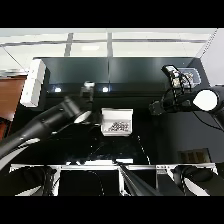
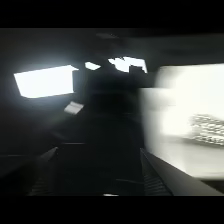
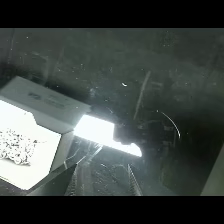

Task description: Fold the box and place the chain.

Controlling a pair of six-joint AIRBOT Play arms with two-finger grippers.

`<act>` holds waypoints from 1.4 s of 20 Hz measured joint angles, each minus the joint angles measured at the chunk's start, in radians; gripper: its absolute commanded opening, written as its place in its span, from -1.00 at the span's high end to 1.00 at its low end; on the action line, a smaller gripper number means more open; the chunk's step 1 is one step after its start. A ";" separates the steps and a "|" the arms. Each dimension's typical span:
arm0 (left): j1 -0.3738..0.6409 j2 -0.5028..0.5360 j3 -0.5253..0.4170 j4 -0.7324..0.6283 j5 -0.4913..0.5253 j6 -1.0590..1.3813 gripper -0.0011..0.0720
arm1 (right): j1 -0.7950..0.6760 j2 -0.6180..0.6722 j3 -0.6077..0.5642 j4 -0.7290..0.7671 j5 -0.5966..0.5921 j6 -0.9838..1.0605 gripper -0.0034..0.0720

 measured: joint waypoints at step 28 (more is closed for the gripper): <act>0.349 -0.088 -0.333 -1.072 0.450 2.373 -0.99 | 0.000 0.000 0.000 -0.003 0.026 0.094 -0.08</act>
